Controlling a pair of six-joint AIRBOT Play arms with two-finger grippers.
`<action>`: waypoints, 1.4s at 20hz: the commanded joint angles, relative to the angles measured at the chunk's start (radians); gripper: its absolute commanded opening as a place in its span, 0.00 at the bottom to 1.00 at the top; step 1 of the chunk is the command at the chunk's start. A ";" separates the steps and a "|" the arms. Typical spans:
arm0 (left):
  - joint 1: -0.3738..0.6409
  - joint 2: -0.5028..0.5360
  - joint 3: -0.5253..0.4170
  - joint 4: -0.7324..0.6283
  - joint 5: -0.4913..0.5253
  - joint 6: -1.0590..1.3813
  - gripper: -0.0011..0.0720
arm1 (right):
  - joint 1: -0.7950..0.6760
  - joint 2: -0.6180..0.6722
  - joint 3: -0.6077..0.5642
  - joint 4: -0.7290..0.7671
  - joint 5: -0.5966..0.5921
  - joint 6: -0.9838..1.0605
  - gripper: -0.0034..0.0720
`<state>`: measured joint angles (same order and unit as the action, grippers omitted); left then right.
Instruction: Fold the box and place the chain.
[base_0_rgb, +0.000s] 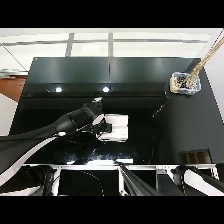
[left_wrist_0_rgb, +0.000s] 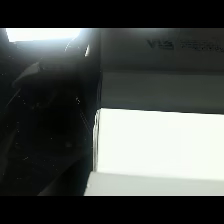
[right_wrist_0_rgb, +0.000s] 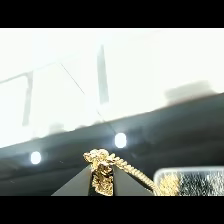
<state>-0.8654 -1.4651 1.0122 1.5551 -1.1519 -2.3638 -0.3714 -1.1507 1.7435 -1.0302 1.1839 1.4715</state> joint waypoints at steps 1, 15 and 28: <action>0.000 -0.001 0.000 0.000 -0.003 0.000 0.06 | 0.002 0.092 0.048 0.068 0.077 -0.037 0.10; 0.000 -0.001 0.000 0.000 -0.008 0.003 0.06 | 0.375 0.319 -0.347 0.205 0.351 -0.208 0.10; 0.000 -0.001 0.000 0.000 -0.001 0.003 0.06 | 0.804 0.294 -0.731 0.443 -0.012 -0.234 0.10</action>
<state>-0.8654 -1.4651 1.0122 1.5551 -1.1564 -2.3611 0.3458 -0.8440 1.0515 -0.6132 1.2655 1.2373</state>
